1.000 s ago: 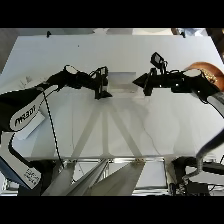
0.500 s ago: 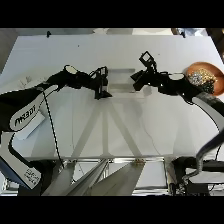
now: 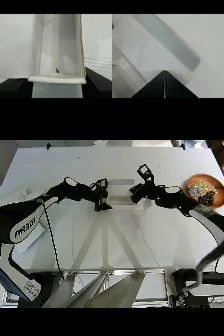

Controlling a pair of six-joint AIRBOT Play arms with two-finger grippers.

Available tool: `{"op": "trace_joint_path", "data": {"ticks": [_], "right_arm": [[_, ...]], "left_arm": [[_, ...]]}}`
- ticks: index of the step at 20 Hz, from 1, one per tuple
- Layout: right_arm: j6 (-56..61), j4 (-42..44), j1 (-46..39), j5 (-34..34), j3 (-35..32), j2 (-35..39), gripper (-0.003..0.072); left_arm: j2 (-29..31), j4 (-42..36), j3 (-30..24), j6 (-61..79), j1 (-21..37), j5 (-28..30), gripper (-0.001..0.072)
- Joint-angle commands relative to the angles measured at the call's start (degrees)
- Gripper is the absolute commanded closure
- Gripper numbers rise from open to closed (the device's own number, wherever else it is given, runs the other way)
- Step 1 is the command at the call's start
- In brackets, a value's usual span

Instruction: Fold the box and place the chain.

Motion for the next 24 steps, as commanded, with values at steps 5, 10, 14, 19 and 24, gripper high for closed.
{"op": "trace_joint_path", "data": {"ticks": [5,10,14,19,24], "right_arm": [[6.49,-25.38,-0.24,6.21,0.07,14.53,0.0676],[13.49,-40.79,-6.12,17.16,0.04,14.10,0.0471],[5.27,-41.55,-9.01,16.81,0.07,7.17,0.0295],[-9.14,-39.30,-8.55,14.29,0.07,-0.72,0.0294],[-14.23,-30.84,-8.46,12.76,0.07,-3.04,0.0294]], "left_arm": [[0.04,-0.04,0.00,0.02,0.00,0.02,0.0283],[0.04,-0.04,0.00,0.02,0.00,0.02,0.0283],[0.04,-0.04,0.00,0.02,0.00,0.04,0.0283],[0.04,-0.04,0.00,0.02,0.00,0.04,0.0283],[0.04,-0.04,0.00,0.02,0.00,0.02,0.0283]]}}
